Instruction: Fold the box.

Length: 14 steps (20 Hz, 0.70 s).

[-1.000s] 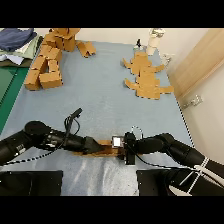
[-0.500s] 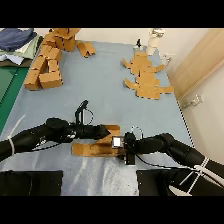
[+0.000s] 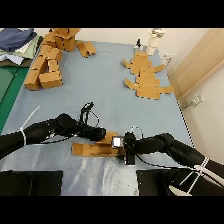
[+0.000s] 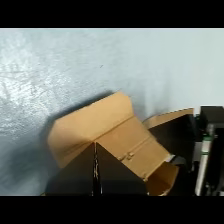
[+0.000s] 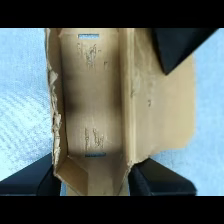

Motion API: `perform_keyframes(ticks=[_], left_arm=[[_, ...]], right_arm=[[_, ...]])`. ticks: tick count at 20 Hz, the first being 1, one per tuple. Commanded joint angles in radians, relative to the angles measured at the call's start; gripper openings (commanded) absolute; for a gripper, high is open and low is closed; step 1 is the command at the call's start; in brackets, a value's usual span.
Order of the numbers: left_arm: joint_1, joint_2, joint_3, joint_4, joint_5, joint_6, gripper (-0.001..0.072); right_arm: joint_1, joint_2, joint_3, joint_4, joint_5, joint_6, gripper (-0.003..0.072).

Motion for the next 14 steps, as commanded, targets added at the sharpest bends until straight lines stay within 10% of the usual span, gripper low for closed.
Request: perform_keyframes(ticks=[1, 14], left_arm=[[-0.001, -0.040, 0.023, 0.113, -0.067, -0.087, 0.0011], [0.034, -0.014, 0.098, 0.154, -0.163, 0.040, 0.0011]], right_arm=[[0.000, 0.000, 0.000, 0.000, 0.001, 0.000, 0.0506], [0.000, 0.000, 0.000, 0.000, 0.001, 0.000, 0.0506]])
